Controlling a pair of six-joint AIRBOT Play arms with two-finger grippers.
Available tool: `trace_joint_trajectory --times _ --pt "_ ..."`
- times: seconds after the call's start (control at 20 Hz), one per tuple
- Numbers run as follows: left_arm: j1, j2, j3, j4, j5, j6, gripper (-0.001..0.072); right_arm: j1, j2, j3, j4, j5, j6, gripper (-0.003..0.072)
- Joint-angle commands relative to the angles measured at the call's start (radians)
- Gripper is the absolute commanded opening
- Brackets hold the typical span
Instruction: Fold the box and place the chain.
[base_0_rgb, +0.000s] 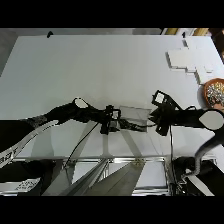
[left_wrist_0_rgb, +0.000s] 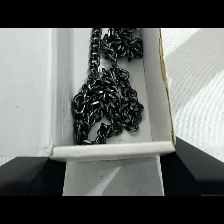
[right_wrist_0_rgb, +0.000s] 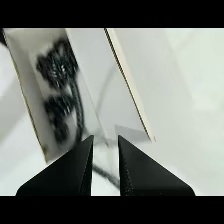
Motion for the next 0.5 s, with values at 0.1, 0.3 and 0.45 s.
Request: trace_joint_trajectory --times 0.1,0.3,0.45 --pt "0.000 0.000 0.000 0.000 0.000 0.000 0.0030 -0.086 -0.036 -0.107 -0.075 0.078 -0.325 0.0334" --pt "0.000 0.000 0.000 0.000 0.000 0.000 0.0030 -0.085 -0.089 -0.158 -0.016 -0.035 -0.346 0.0334" --pt "0.000 0.000 0.000 0.000 0.000 0.000 0.0030 -0.085 -0.145 -0.159 0.074 -0.089 -0.432 0.0333"
